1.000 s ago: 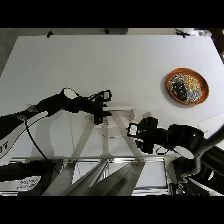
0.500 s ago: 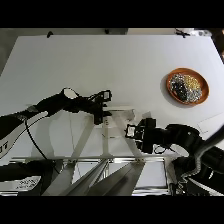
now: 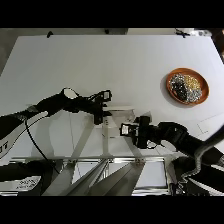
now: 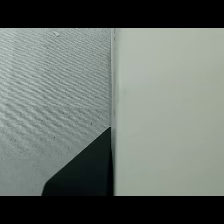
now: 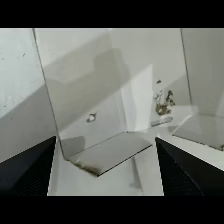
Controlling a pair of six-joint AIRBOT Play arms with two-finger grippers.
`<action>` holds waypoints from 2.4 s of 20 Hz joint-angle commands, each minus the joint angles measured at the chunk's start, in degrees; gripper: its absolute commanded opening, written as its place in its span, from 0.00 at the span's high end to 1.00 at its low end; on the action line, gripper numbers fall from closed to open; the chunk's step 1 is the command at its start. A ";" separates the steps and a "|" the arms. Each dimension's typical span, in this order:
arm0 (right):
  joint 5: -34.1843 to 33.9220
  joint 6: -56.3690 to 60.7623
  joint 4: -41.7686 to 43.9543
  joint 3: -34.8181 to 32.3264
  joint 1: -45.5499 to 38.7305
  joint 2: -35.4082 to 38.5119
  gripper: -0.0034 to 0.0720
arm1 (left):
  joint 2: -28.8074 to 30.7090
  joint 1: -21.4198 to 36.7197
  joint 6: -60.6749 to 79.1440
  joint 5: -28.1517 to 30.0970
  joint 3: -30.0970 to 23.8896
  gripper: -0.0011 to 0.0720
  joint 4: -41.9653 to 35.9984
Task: Fold the box and place the chain.
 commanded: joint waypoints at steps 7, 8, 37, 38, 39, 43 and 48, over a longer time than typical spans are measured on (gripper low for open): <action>-5.27 0.04 -7.08 0.09 0.04 2.78 0.05 | 0.00 0.02 0.00 0.00 0.02 0.97 0.00; -5.57 0.02 -7.61 0.09 -0.39 3.74 0.05 | 0.00 0.02 0.00 0.00 0.02 0.97 0.00; 3.08 -38.99 33.59 2.43 -21.49 1.86 0.03 | 0.00 0.02 0.00 0.00 0.00 0.97 0.00; 3.17 -39.28 33.62 2.78 -21.49 1.33 0.03 | 0.00 0.02 0.00 0.00 0.02 0.97 0.00; 3.63 -39.26 33.62 3.30 -21.49 0.31 0.03 | 0.00 0.02 0.00 0.00 0.02 0.97 -0.02; 6.82 -39.19 33.64 7.80 -21.51 -5.49 0.03 | 0.00 0.02 0.00 0.00 0.02 0.97 0.00; 10.93 -39.01 33.83 11.17 -24.37 -8.31 0.03 | 0.00 0.02 0.00 0.00 0.00 0.97 0.00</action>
